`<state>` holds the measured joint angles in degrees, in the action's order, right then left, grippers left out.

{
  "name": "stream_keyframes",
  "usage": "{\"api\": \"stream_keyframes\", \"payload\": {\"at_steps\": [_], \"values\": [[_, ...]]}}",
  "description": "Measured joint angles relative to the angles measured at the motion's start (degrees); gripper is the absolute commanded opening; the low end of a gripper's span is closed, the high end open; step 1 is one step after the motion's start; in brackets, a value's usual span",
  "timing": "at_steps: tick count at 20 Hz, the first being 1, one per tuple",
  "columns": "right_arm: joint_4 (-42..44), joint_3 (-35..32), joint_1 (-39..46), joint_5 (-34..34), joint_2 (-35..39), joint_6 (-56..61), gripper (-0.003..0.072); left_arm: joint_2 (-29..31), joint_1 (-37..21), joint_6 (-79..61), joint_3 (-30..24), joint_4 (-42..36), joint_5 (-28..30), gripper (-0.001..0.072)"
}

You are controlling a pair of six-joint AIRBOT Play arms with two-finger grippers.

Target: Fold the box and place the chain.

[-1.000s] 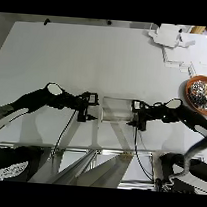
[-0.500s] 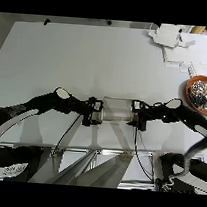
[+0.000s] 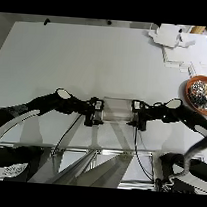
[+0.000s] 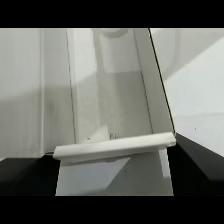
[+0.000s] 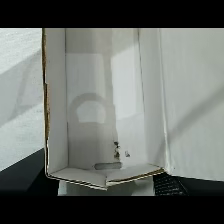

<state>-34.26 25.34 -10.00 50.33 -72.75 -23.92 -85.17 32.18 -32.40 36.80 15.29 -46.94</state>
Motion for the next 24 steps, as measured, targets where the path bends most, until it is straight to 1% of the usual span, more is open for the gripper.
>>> {"api": "stream_keyframes", "payload": {"at_steps": [2,3,4,5,6,7,24], "values": [[0.0,0.0,0.0,0.0,0.0,0.0,0.0457,-0.11,0.26,0.0,0.17,-0.35,0.0,0.069],[-0.02,0.0,0.0,0.0,0.0,-0.02,0.0457,-0.17,0.46,-0.02,0.28,-0.42,0.0,0.065],[-0.02,0.0,0.0,0.0,0.0,-0.02,0.0457,-0.28,0.72,0.0,0.42,-0.46,0.11,0.0565],[-0.02,0.0,0.0,0.02,0.0,-0.04,0.0457,-0.33,0.92,0.09,0.52,-0.39,0.13,0.0514],[-0.02,0.0,0.0,0.02,0.0,-0.02,0.0457,-0.42,1.05,0.37,0.59,-0.31,0.26,0.043],[-0.02,0.0,0.0,0.04,0.0,-0.02,0.0457,-0.44,1.16,0.46,0.66,-0.28,0.33,0.0365],[-0.02,0.0,0.02,0.02,0.0,-0.02,0.0457,-0.5,1.44,0.72,0.76,-0.28,0.15,0.0363]]}}
